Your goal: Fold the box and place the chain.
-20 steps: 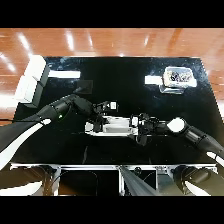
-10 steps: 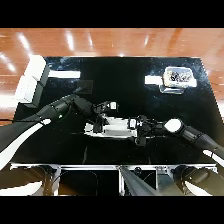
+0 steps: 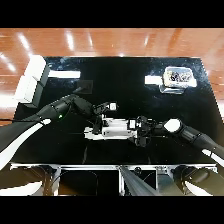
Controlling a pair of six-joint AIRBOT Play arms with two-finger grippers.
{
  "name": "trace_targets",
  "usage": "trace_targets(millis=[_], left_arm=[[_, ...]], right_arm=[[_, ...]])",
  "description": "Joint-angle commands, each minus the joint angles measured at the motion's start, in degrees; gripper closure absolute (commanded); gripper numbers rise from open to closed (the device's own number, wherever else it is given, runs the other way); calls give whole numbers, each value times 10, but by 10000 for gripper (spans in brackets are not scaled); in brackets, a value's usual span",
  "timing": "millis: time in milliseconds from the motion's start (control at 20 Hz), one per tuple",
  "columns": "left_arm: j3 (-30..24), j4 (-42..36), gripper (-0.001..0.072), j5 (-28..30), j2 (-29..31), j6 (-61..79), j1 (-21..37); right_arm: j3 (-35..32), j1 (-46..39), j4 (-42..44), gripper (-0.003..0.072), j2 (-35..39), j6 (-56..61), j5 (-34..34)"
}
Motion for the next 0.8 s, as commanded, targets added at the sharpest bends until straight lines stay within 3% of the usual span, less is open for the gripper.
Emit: trace_targets(millis=[0,350,450,750], left_arm=[[0,0,680,2,0,-6,0],[0,0,680,2,0,-6,0],[0,0,680,2,0,-6,0],[0,-2,679,3,0,-6,0]], right_arm=[[0,0,1,-33,0,-3,-1],[0,0,0,-29,0,-3,-2],[0,0,0,208,0,-3,-2],[0,0,0,208,0,-3,-2]])
